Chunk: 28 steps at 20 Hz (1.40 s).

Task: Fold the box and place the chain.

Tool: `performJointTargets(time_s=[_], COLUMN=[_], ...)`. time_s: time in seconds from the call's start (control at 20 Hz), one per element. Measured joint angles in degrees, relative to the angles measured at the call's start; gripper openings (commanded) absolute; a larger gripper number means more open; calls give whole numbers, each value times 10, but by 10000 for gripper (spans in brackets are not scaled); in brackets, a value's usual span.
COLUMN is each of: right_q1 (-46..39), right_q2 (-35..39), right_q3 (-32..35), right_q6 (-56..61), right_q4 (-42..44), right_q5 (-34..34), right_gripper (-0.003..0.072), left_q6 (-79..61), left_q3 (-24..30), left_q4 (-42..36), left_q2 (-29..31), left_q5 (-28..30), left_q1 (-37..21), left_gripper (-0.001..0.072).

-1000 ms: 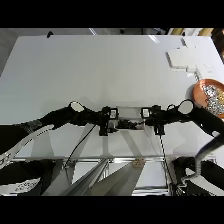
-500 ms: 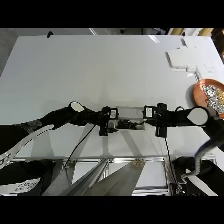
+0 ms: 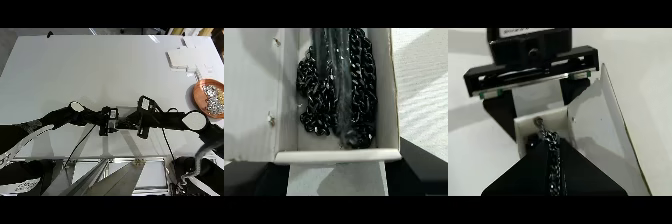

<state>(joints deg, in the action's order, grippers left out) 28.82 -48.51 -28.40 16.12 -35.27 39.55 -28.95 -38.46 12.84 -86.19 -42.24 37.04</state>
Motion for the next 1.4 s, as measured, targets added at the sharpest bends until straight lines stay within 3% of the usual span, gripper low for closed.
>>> performJointTargets(time_s=[0.15,0.2,0.4,0.5,0.55,0.8,1.1,1.2,1.35,1.4], right_q1=[12,14,17,16,12,-47,-31,-19,-2,5], right_q2=[-25,-29,-37,-40,-42,-94,-141,-144,-144,-141], right_q3=[-3,-8,-73,-125,-149,-208,-202,-191,-182,-180], right_q6=[11,17,77,104,112,134,125,121,117,117], right_q4=[6,-3,-106,-167,-187,-243,-259,-261,-264,-265], right_q5=[-25,-26,22,57,68,89,181,197,216,220], right_gripper=[169,185,175,19,18,19,20,102,129,178], left_q6=[0,0,0,0,0,0,0,0,0,0], left_q3=[0,0,0,0,0,0,0,0,0,0], left_q4=[0,0,0,0,0,0,0,0,0,0], left_q2=[0,0,0,0,0,0,0,0,0,0], left_q5=[0,0,0,0,0,0,0,0,0,0], left_q1=[0,0,0,0,0,0,0,0,0,0], left_gripper=[271,271,271,271,271,271,271,271,271,271])
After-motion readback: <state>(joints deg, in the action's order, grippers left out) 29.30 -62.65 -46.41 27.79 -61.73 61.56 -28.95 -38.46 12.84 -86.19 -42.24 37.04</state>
